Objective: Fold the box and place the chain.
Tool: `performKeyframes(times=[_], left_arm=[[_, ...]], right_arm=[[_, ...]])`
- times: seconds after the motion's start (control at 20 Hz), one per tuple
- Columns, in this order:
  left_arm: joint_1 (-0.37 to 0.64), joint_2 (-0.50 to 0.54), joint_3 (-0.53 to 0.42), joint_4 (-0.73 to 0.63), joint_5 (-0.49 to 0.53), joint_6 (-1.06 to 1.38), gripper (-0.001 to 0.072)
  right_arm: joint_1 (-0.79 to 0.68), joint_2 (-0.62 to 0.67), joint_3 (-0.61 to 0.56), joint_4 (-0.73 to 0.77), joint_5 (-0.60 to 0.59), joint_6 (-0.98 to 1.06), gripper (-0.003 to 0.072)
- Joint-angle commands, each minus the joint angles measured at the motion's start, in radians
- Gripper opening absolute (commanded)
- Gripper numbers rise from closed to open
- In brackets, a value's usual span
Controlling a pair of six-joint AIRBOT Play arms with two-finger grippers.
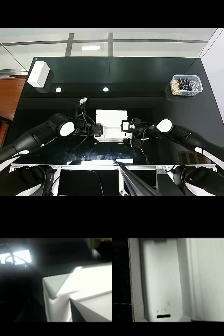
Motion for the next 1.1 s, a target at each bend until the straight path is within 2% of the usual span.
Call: performKeyframes(times=[0.0, 0.05, 0.1, 0.5, 0.65, 0.75, 0.8, 0.85, 0.9, 1.05], left_arm=[[-0.006, -0.031, 0.006, 0.026, -0.052, -0.048, 0.0552], [-0.006, -0.034, 0.006, 0.025, -0.050, -0.066, 0.0532], [-0.006, -0.034, 0.006, 0.025, -0.051, -0.076, 0.0482], [-0.027, -0.050, 0.066, 0.040, -0.061, -0.115, 0.0480], [-0.038, -0.113, 0.117, 0.056, -0.161, -0.119, 0.0480], [-0.058, -0.150, 0.140, 0.060, -0.175, -0.125, 0.0478], [-0.069, -0.162, 0.150, 0.065, -0.175, -0.144, 0.0442], [-0.081, -0.169, 0.159, 0.086, -0.175, -0.157, 0.0359], [-0.095, -0.176, 0.170, 0.114, -0.175, -0.167, 0.0326], [-0.109, -0.202, 0.208, 0.126, -0.180, -0.188, 0.0326]], right_arm=[[0.001, 0.000, 0.000, -0.001, -0.001, 0.000, 0.0310], [0.001, 0.000, 0.000, -0.001, -0.001, 0.000, 0.0311], [0.001, 0.000, 0.000, -0.001, -0.001, 0.000, 0.0310], [0.001, 0.000, 0.000, -0.001, -0.001, 0.000, 0.0311], [0.001, 0.000, 0.000, -0.001, -0.001, 0.000, 0.0310], [0.001, 0.000, 0.000, -0.001, -0.001, 0.000, 0.0311], [0.001, 0.000, 0.000, -0.002, -0.001, 0.000, 0.0310], [0.001, 0.000, 0.000, -0.001, -0.001, 0.000, 0.0311], [0.001, 0.000, 0.000, -0.002, -0.001, 0.000, 0.0310], [0.001, 0.000, 0.000, -0.002, -0.001, 0.000, 0.0311]])
